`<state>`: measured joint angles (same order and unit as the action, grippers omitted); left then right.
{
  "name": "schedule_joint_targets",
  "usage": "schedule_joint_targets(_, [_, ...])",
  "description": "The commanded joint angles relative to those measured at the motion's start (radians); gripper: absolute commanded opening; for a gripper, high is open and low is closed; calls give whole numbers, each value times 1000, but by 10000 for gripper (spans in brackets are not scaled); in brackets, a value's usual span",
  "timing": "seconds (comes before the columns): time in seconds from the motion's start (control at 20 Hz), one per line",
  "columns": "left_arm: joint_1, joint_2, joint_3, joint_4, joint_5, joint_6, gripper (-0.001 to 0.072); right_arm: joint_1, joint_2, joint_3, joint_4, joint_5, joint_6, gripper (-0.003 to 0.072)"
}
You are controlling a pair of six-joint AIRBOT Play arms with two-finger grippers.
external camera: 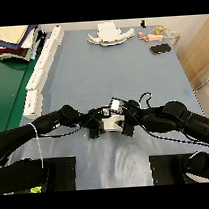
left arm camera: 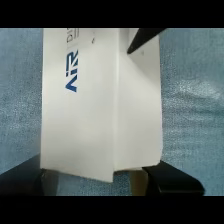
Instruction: Fold the box.
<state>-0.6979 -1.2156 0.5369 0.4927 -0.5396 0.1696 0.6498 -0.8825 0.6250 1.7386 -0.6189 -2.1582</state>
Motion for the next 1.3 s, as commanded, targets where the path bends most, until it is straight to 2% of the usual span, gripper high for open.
schedule_joint_targets(0.0, [0, 0, 0, 0, -2, 2, 405, 0, -3, 33, -18, -10, 0, 372])
schedule_joint_targets(0.25, [0, 0, 0, 0, -2, 2, 405, 0, -3, 33, -29, -21, 0, 371])
schedule_joint_targets(0.35, [0, 0, 0, 0, -3, 2, 405, 1, -3, 42, -27, -72, -9, 378])
schedule_joint_targets(0.4, [0, 0, 0, 0, -3, 2, 405, 1, -3, 48, -21, -106, -30, 438])
schedule_joint_targets(0.45, [0, 0, 0, 0, -3, 2, 405, 1, -3, 53, -21, -129, -46, 539])
schedule_joint_targets(0.65, [0, 0, 0, 0, -2, 2, 405, 1, -18, 56, -60, -143, -76, 541])
schedule_joint_targets(1.0, [0, 0, 0, 0, -2, 2, 405, 1, -47, 122, -60, -267, -87, 541])
schedule_joint_targets(1.25, [-1, 0, 0, 0, -3, 2, 405, 1, -75, 123, -64, -306, -98, 541])
